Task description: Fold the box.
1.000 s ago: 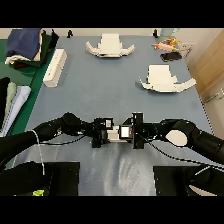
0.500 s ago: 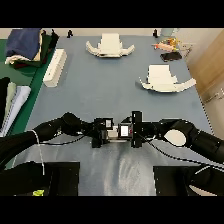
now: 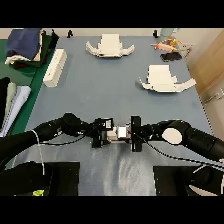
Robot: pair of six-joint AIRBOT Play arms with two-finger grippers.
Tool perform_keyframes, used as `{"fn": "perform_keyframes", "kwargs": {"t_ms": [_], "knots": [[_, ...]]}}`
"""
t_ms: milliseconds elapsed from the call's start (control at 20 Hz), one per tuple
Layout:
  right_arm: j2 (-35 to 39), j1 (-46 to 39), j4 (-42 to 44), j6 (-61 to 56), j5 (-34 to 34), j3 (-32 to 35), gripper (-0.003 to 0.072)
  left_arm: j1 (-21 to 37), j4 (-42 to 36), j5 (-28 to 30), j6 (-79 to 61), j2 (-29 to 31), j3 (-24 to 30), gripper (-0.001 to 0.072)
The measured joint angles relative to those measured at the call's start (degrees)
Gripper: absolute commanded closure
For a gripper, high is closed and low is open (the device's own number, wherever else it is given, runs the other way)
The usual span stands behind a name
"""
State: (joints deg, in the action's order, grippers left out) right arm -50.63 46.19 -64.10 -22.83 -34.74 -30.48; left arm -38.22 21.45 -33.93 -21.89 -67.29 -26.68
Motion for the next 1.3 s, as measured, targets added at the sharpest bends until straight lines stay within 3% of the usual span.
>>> {"fn": "perform_keyframes", "kwargs": {"t_ms": [400,450,500,750,800,850,950,1300], "knots": [[0.3,-0.1,2.2,0.1,-2.5,0.0,0.0437,0.0,0.1,0.1,0.0,0.0,0.0,0.0263],[0.5,-0.1,2.4,0.0,-2.8,0.0,0.0309,0.0,0.1,0.2,0.0,0.0,0.0,0.0263],[0.9,0.0,2.6,0.0,-2.8,0.0,0.0274,0.0,0.1,0.2,0.0,0.0,0.0,0.0263],[2.6,0.0,3.5,-0.2,-2.1,0.0,0.0287,0.0,0.0,0.4,0.0,0.0,0.0,0.0263],[2.9,-0.1,4.2,-0.9,-1.6,0.0,0.0362,0.0,0.0,0.4,0.1,0.0,0.0,0.0263],[3.1,-0.1,5.1,-2.0,-0.7,0.0,0.0508,0.0,0.0,0.4,0.1,0.0,0.0,0.0263],[3.3,-0.1,7.5,-5.5,0.9,0.0,0.0684,0.0,0.0,0.4,0.1,0.0,0.0,0.0263],[1.9,-0.1,22.7,-10.5,7.8,4.6,0.0683,0.0,0.0,0.4,0.2,0.0,0.0,0.0263]]}}
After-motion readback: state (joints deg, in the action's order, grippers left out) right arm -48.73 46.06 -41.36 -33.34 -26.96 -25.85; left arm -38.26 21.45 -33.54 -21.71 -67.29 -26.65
